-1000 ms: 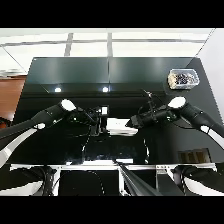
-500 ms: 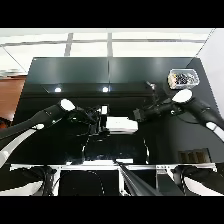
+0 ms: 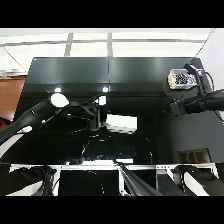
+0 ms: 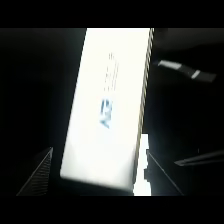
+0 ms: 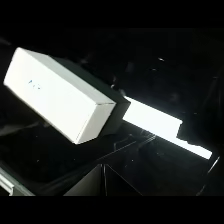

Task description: Fold the box and place the chain.

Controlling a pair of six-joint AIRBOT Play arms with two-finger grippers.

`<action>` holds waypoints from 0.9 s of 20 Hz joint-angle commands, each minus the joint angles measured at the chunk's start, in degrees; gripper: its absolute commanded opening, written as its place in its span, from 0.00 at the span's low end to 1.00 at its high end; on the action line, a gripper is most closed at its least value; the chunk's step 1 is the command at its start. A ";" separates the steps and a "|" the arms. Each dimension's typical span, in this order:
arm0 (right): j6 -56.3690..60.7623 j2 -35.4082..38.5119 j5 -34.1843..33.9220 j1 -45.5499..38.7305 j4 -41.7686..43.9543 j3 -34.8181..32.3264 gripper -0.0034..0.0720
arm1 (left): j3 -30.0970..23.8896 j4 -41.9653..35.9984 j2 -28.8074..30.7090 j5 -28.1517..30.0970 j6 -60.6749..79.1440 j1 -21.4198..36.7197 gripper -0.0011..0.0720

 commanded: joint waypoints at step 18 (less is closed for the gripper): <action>1.14 1.53 -5.27 -1.16 0.37 -3.98 0.06 | 19.47 9.27 -18.21 -12.94 -11.89 -8.33 0.98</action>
